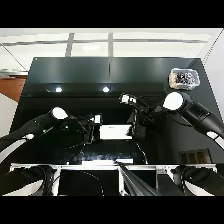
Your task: Fold the box and place the chain.
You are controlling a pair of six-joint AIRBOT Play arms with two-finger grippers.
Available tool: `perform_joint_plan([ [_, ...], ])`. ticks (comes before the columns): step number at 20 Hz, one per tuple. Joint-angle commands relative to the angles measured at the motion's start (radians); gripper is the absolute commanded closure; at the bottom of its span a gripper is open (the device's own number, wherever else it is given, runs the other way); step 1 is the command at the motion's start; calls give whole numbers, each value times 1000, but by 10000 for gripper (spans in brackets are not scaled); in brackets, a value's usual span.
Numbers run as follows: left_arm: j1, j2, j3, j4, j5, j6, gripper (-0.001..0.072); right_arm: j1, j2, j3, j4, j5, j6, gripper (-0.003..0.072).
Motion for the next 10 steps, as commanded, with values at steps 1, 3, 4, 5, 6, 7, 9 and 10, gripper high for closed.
perform_joint_plan([
  [1,-1,0,0,0,-2,0,208,14,-1,-19,-16,-14,-4,-34],
  [3,-1,0,0,0,-3,0,209,14,-1,-21,-18,-27,-4,-34],
  [4,-1,0,0,0,-3,0,209,14,-1,-21,-19,-36,-4,-34],
  [5,-1,0,0,0,-3,0,209,14,-1,-21,-19,-43,-4,-34],
  [6,-1,0,0,0,-3,0,209,14,-1,-21,-19,-49,-4,-34],
  [7,-1,0,0,0,-3,0,208,14,-1,-21,-18,-55,-3,63],
  [9,-1,0,0,0,-3,0,209,14,-1,-21,-18,-56,-3,264],
  [10,-1,0,0,0,-3,0,209,14,-1,-21,-17,-56,-2,265],
])
